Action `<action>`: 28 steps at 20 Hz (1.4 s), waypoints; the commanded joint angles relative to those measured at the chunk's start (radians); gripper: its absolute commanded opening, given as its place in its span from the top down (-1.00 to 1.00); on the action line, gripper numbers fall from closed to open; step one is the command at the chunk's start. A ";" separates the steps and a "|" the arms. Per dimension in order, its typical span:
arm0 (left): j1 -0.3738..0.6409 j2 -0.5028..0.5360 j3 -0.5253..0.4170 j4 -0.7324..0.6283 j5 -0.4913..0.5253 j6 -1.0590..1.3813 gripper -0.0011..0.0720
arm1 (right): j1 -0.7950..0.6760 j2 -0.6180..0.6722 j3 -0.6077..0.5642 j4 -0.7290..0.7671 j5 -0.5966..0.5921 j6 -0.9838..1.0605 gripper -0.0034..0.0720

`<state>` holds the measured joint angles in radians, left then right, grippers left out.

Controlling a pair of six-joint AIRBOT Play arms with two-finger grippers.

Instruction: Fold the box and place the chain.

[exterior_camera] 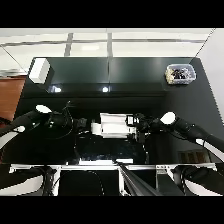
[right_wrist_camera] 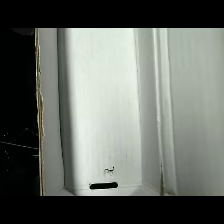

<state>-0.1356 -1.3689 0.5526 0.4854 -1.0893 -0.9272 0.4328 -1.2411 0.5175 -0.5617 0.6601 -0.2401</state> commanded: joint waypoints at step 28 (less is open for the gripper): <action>-0.438 -0.001 0.395 0.534 0.034 -0.755 -0.11 | 0.000 0.000 0.000 0.000 0.000 0.000 0.72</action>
<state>-0.5400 -1.3701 0.9398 0.9688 -1.0855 -1.5948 0.4328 -1.2411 0.5175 -0.5613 0.6605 -0.2401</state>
